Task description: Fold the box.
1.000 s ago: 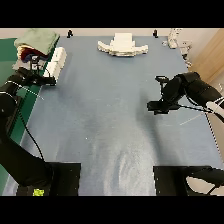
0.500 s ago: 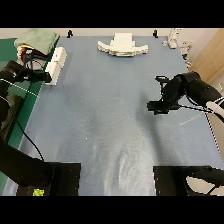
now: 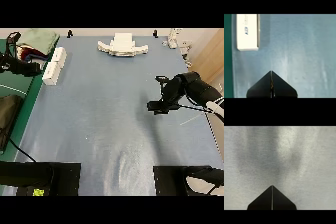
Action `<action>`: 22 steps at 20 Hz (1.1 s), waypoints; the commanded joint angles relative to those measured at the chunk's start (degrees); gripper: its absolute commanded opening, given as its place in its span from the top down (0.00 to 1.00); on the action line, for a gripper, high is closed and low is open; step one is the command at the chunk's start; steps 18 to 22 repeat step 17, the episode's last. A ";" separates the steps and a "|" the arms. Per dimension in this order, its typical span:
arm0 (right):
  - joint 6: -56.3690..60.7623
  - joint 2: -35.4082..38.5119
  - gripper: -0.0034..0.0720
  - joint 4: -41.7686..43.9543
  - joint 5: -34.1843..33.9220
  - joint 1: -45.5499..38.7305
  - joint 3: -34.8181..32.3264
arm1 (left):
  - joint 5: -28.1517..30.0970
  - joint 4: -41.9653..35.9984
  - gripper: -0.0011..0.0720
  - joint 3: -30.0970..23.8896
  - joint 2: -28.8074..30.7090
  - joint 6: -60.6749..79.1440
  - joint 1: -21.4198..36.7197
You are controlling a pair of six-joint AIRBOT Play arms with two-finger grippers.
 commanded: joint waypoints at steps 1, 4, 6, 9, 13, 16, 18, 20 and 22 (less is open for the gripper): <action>0.02 -0.02 0.95 0.02 0.00 0.00 0.04 | -13.64 -5.77 0.97 -0.28 2.99 -3.02 -1.60; 0.02 0.00 0.95 0.02 0.00 0.00 0.04 | -13.20 -5.31 0.97 -5.73 7.93 -5.77 -6.67; 0.02 0.00 0.95 0.02 0.00 0.00 0.04 | -10.32 -5.31 0.97 -12.76 13.05 -6.34 -10.78; 0.02 -0.02 0.95 0.02 0.00 0.00 0.04 | -5.09 -5.31 0.97 -23.85 18.99 -7.61 -17.35; 0.02 0.00 0.95 0.02 0.00 0.00 0.04 | -2.82 -5.38 0.96 -31.80 20.63 -7.58 -23.04; 0.02 -0.02 0.95 0.02 0.00 0.00 0.04 | -3.41 -5.77 0.96 -32.39 20.65 -7.50 -24.74; 0.02 0.00 0.95 0.02 0.00 0.00 0.04 | -3.50 -6.36 0.96 -32.39 20.65 -7.50 -24.74; 0.02 0.00 0.95 0.02 0.00 0.00 0.04 | -3.50 -6.36 0.96 -32.39 20.65 -7.50 -24.74; 0.02 0.00 0.95 0.02 0.00 0.00 0.04 | -3.50 -6.36 0.96 -32.39 20.65 -7.50 -24.74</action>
